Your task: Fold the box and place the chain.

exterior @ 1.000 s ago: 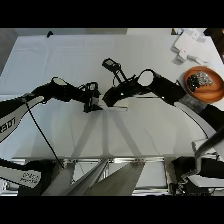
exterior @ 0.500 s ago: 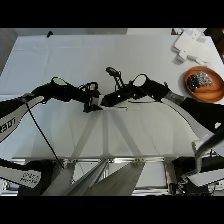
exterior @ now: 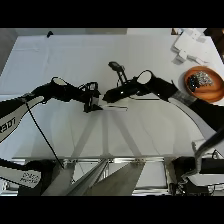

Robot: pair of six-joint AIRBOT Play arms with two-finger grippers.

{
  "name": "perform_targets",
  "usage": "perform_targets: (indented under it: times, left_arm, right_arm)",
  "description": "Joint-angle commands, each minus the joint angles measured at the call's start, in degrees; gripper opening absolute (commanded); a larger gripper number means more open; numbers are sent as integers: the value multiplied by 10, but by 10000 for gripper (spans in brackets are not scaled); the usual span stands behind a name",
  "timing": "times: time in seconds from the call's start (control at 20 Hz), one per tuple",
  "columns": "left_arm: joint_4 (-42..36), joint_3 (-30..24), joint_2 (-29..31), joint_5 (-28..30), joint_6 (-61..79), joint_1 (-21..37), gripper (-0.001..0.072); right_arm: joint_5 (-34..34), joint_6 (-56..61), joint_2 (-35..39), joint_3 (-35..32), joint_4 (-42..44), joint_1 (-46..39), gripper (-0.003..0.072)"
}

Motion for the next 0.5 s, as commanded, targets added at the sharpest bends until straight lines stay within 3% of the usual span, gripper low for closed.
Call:
perform_targets:
  times: [0.0, 0.2, 0.45]
  left_arm:
    - [0, 0, 0, 0, 0, 0, 14]
    - [0, 0, 0, 0, 0, 0, 14]
    - [0, 0, 0, 0, 0, 0, 14]
  right_arm:
    - [-1, -5, 55, -19, 5, -39, 9]
    - [-5, -14, 119, -130, 10, -96, 7]
    - [-50, -33, 106, -212, 34, -100, 7]
